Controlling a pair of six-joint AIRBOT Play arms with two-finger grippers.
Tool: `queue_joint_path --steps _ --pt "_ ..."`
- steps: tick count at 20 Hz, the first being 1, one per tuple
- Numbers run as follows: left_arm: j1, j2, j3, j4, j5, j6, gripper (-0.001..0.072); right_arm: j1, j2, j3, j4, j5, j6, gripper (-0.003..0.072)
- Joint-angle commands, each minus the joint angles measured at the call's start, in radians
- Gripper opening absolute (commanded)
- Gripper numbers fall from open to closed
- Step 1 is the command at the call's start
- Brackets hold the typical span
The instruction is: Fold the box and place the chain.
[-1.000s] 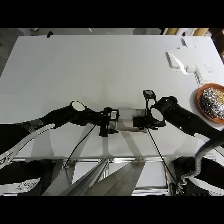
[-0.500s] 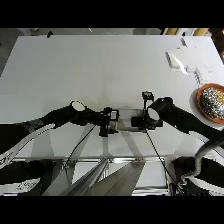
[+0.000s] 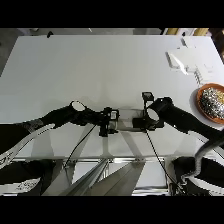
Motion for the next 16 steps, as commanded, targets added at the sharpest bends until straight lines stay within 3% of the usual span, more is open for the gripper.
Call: queue_joint_path --steps 1,2,4,7,8,11,12,16 --pt "0.0 0.0 0.001 0.0 0.0 -0.002 0.0321 0.0 0.001 0.001 -0.019 0.005 0.002 0.018" --pt "0.0 0.0 0.001 0.0 0.0 -0.002 0.0321 0.0 0.001 0.001 -0.021 0.005 0.002 0.0177" --pt "0.0 0.0 0.001 0.0 0.0 -0.002 0.0321 -0.001 0.001 0.001 -0.022 0.003 -0.002 0.002" --pt "0.0 0.0 0.001 0.0 0.0 -0.002 0.0321 -0.001 0.008 0.001 -0.022 0.0 -0.033 0.0022" --pt "0.0 0.0 0.001 0.0 0.0 -0.002 0.0321 0.0 0.023 0.001 -0.023 0.002 -0.092 0.0063" --pt "0.0 0.0 0.001 0.0 0.0 -0.002 0.0321 0.0 0.121 0.001 -0.022 0.084 -0.308 0.0392" --pt "0.0 0.0 0.001 0.0 0.0 -0.002 0.0321 -0.001 0.165 0.001 -0.022 0.112 -0.349 0.0424" --pt "0.0 0.0 0.001 0.0 0.0 -0.002 0.0321 -0.002 0.394 0.001 -0.054 0.141 -0.425 0.0417"
